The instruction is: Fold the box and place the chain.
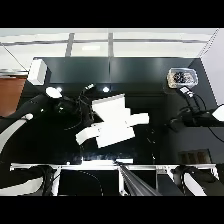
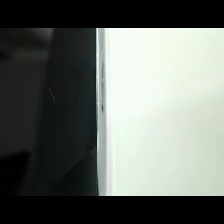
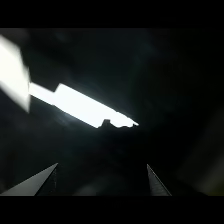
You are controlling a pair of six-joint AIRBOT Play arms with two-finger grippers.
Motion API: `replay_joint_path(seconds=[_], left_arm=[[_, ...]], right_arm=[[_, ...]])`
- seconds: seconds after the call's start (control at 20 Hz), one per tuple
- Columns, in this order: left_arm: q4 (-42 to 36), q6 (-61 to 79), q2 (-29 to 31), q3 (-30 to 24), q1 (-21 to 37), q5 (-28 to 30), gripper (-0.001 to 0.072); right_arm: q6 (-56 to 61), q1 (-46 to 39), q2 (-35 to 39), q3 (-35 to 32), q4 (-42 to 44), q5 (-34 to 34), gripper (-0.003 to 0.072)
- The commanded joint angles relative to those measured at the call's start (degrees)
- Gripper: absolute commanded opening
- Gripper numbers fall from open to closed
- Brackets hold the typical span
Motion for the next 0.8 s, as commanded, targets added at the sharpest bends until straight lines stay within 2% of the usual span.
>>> replay_joint_path(seconds=[0.0,0.05,0.1,0.3,0.45,0.75], left_arm=[[5.46,20.85,3.26,-1.97,-5.95,3.69,0.0024],[12.63,25.70,3.39,-2.10,-8.24,5.03,0.0024],[15.02,25.38,3.32,-2.82,-10.23,8.52,0.0024],[2.49,21.24,3.21,-6.67,-11.67,22.27,0.0025],[1.77,24.41,3.21,-7.67,-11.69,23.41,0.0025],[1.77,26.16,2.40,-8.63,-11.72,21.75,0.0027]], right_arm=[[-1.11,-0.11,0.02,0.85,-11.15,0.90,0.0639],[-1.11,0.11,0.02,0.85,-11.15,0.17,0.0640],[-1.09,0.33,0.00,0.81,-10.99,-0.55,0.0640],[-1.11,3.13,0.00,-0.55,-8.50,-1.79,0.0639],[-1.14,6.58,-0.02,-1.33,-7.93,-2.27,0.0639],[-9.40,16.04,-0.02,-1.40,5.95,-3.80,0.0639]])
